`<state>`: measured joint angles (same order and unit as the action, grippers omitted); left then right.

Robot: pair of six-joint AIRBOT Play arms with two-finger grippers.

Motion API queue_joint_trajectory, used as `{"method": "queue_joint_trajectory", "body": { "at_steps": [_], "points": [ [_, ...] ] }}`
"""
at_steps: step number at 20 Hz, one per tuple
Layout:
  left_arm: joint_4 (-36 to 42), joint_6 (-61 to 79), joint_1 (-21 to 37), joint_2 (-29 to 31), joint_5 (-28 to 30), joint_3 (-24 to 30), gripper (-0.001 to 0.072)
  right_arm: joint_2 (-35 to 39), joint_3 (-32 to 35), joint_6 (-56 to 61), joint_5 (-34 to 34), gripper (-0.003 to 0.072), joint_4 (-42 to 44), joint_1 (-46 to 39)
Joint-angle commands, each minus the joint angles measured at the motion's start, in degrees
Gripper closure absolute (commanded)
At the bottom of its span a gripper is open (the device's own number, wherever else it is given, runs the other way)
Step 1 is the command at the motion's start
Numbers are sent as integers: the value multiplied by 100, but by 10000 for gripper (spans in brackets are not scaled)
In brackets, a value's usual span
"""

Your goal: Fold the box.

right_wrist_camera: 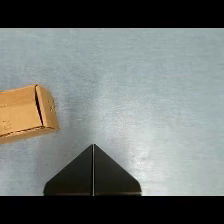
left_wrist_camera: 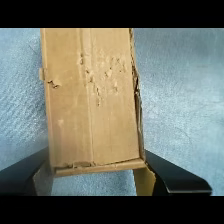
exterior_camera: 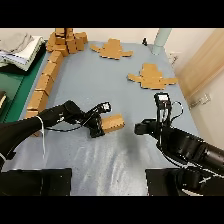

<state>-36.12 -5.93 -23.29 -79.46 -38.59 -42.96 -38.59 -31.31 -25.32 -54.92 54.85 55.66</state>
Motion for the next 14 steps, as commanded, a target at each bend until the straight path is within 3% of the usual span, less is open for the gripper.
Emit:
{"method": "queue_joint_trajectory", "body": {
  "at_steps": [1,14],
  "points": [
    [109,-11,4,4,55,-83,-11,-2,-4,0,-4,683,4,0],
    [273,-101,4,4,63,-85,-11,-4,-4,0,-4,683,26,0]
  ]
}}
